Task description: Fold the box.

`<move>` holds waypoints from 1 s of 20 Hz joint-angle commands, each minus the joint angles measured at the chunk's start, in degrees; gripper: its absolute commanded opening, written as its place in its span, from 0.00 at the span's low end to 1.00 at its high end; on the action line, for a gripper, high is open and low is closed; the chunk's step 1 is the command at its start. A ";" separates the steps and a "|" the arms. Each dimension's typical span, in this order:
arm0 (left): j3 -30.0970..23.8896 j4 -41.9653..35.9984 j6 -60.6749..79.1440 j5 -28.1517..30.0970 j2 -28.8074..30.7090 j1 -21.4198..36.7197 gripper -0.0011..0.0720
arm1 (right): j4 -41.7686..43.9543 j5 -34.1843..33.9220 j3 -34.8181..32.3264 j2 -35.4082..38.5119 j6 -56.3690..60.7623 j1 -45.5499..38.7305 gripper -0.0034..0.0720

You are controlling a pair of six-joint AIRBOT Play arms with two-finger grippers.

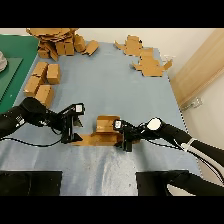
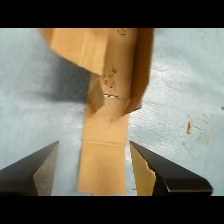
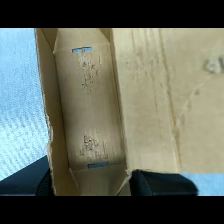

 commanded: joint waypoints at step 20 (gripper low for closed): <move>-0.44 0.31 -5.62 13.42 -6.38 -15.17 0.58 | 0.00 0.00 0.00 -0.02 0.02 0.02 0.60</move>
